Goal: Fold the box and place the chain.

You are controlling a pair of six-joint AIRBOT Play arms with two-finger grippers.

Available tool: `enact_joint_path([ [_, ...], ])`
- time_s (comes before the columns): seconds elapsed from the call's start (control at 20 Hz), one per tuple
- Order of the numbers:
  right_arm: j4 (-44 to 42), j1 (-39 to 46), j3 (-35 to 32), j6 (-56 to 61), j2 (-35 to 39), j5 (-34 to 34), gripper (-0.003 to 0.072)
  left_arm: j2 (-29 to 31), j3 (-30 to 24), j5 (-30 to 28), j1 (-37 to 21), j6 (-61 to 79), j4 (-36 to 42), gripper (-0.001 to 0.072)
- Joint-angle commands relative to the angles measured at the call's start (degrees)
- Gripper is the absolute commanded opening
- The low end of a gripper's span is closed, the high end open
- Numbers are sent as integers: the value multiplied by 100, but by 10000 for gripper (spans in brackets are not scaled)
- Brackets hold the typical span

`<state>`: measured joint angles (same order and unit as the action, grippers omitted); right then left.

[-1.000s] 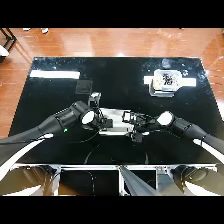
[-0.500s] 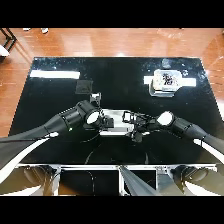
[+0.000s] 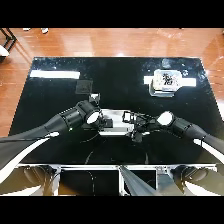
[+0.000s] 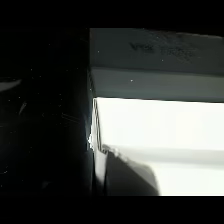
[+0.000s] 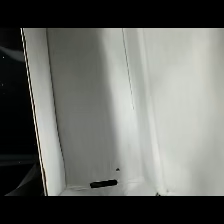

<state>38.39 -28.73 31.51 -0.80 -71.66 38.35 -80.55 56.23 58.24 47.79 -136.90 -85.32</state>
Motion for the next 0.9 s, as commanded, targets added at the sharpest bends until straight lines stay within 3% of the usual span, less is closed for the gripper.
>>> enact_joint_path([
  [0.0, -4, 0, 2, 4, -4, 0, 296, -4, 7, -39, 4, -24, 24, 138],
  [0.35, -42, 0, 2, 4, -4, 0, 295, -4, 9, 144, 52, -157, -184, 156],
  [0.5, -42, 0, 2, 4, -4, -2, 296, -4, 33, 352, 52, -157, -166, 480],
  [0.55, -39, 0, 2, 2, -4, 0, 295, -4, 57, 457, 50, -155, -192, 522],
  [0.7, -39, 0, 2, 2, -4, 0, 296, -4, 118, 485, 39, -155, -273, 522],
  [0.85, -39, 0, 2, 4, -4, 4, 296, -42, 118, 142, 39, -155, -271, 520],
])
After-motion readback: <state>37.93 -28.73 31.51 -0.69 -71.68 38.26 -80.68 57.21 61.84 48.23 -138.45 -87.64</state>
